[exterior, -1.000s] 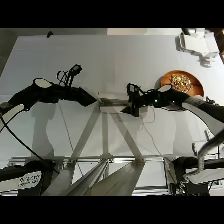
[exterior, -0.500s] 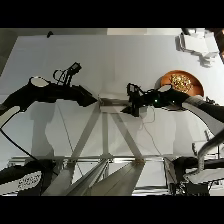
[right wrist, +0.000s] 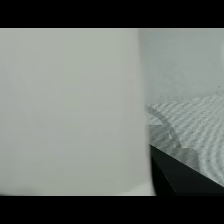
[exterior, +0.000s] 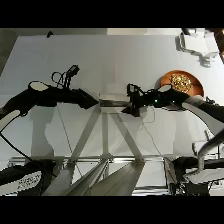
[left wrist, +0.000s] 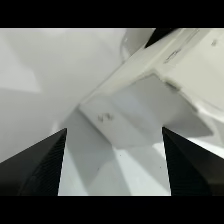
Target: Fold the box and place the chain.
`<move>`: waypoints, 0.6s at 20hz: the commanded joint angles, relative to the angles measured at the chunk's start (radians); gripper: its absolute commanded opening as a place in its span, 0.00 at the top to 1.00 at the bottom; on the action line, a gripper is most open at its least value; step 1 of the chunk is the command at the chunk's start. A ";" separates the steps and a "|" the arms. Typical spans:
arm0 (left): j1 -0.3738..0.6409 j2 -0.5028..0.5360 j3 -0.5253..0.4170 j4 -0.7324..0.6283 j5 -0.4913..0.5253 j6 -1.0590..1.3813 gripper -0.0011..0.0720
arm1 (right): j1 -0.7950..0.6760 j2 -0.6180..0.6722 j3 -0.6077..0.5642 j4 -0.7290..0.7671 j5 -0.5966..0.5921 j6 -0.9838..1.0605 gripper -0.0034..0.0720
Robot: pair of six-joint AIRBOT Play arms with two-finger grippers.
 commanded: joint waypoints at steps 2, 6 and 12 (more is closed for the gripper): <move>0.000 0.001 -0.058 -0.014 0.061 -0.003 0.11 | 0.000 0.000 0.000 0.002 0.002 0.000 0.51; 0.001 0.003 -0.060 -0.013 0.087 0.007 0.12 | 0.000 0.000 0.000 0.002 0.002 0.000 0.51; 0.060 0.035 -0.059 -0.059 0.125 -0.087 0.03 | 0.000 0.000 0.000 0.002 0.002 0.000 0.51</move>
